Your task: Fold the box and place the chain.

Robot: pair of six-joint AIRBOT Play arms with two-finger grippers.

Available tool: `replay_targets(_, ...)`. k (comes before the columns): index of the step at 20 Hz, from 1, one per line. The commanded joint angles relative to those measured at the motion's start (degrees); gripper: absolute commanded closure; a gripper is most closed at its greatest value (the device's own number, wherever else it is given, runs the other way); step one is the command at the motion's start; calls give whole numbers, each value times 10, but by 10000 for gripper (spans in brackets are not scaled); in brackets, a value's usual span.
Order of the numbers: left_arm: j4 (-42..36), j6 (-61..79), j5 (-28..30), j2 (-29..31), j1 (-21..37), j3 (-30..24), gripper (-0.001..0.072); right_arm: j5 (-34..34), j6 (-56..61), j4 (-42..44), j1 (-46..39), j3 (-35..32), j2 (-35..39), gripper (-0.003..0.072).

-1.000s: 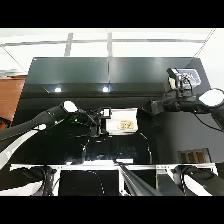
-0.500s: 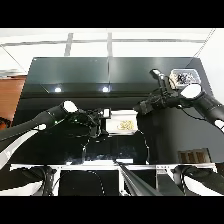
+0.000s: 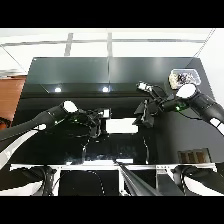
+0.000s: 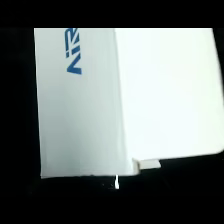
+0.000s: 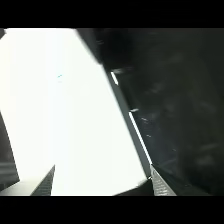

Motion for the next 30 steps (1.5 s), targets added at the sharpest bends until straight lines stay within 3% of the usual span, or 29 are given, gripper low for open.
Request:
replay_targets(1,0,0,0,0,0,0,320,16,-29,-1,25,1,1,15)
replay_targets(9,0,0,0,0,0,0,320,-23,-40,-7,48,0,1,16)
replay_targets(10,0,0,0,0,0,0,320,-23,-40,-7,48,0,1,81)
replay_targets(11,0,0,0,0,0,0,320,-22,-40,-8,48,0,1,222)
replay_targets(13,0,0,0,0,0,0,320,-22,-39,-23,51,0,1,248)
replay_targets(15,0,0,0,0,0,0,319,-17,-38,-42,58,0,1,473)
replay_targets(16,0,0,0,0,0,0,320,-15,-37,-47,59,0,1,489)
replay_targets(24,0,0,0,0,0,0,320,-11,-38,-47,59,0,1,486)
replay_targets(25,0,0,0,0,0,0,320,-11,-38,-47,59,0,1,415)
replay_targets(30,0,0,0,0,0,0,320,-11,-37,-47,59,0,1,403)
